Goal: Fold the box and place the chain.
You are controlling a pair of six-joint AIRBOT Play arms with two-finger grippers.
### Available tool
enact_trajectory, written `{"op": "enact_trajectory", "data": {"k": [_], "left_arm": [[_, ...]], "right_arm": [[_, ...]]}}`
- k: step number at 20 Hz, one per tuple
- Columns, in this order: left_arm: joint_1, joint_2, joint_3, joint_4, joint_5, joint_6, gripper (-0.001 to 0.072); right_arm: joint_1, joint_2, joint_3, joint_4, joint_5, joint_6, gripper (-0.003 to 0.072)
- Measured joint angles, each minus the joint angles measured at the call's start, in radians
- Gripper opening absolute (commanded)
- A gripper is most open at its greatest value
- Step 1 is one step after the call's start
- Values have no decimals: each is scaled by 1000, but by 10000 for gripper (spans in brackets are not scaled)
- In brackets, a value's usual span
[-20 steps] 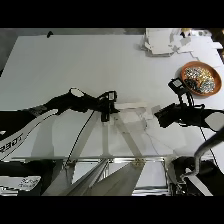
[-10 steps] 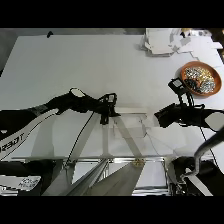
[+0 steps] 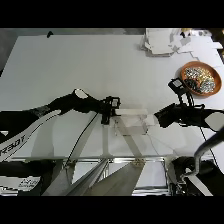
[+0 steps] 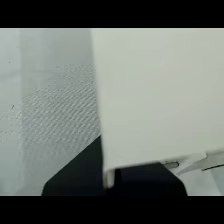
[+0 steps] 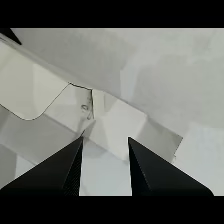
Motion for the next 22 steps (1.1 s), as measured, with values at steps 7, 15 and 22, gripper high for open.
{"op": "enact_trajectory", "data": {"k": [7, 15, 22], "left_arm": [[-6, 0, 0, 14, 25, 14, 16], [-6, -1, 0, 23, 52, 17, 84], [-8, -1, 0, 18, 34, 16, 7]], "right_arm": [[0, 0, 0, 0, 0, 0, 317], [0, 0, 0, 8, 63, -145, 311], [0, 0, 0, 54, 132, -327, 311]]}}
